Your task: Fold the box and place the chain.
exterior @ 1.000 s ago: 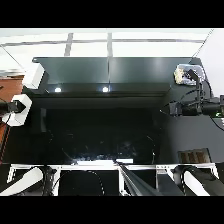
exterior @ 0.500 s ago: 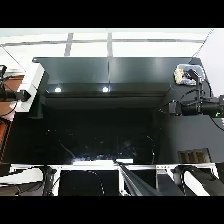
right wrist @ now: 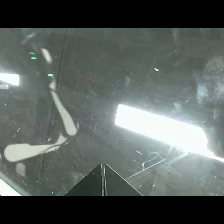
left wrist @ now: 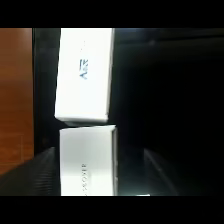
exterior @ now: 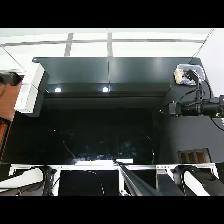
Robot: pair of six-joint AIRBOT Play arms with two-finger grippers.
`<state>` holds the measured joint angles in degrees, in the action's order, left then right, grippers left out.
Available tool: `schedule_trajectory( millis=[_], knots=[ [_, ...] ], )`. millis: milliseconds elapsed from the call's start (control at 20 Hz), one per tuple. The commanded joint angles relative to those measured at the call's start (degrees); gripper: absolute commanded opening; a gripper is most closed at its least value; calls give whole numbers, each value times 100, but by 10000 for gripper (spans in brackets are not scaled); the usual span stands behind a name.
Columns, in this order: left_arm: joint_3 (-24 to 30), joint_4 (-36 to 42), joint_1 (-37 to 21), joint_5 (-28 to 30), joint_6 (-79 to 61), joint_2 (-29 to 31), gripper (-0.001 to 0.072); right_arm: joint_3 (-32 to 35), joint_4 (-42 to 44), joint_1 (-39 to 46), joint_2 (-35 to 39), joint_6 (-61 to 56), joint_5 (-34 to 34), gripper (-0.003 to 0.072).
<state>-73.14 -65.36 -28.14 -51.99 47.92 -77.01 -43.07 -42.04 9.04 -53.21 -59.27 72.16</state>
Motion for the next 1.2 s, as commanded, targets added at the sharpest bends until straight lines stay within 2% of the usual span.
schedule_trajectory(
  millis=[0,50,100,200,300,400,500,600,700,850,1150],
  knots=[
    [-525,-9,4,-1370,660,708,73,0,83,-173,7,424,260,14],
    [-490,52,13,-1633,807,940,27,0,76,-374,4,442,229,15],
    [-393,223,74,-1762,992,1147,26,0,48,-584,4,442,46,15],
    [149,684,365,-1657,1078,1740,24,0,-175,-984,4,439,-669,15],
    [1158,1010,951,-1001,1073,2601,24,0,-481,-1211,2,428,-1670,15],
    [2562,1027,1716,-28,1071,3630,24,0,-542,-1237,0,424,-2490,15],
    [3950,772,2529,730,1075,4489,25,0,-542,-1237,-7,422,-2811,15],
    [4699,179,3038,1080,1781,5012,26,2,-662,-1237,-52,422,-2846,15],
    [4846,-367,3161,1099,2343,5187,27,0,-975,-1235,-52,422,-2747,16],
    [4833,-258,3147,1318,2323,5243,28,0,-942,-1235,-52,422,-2741,16],
    [4835,-210,3147,1318,2321,5224,28,0,-942,-1235,-52,422,-2741,16]
  ],
)
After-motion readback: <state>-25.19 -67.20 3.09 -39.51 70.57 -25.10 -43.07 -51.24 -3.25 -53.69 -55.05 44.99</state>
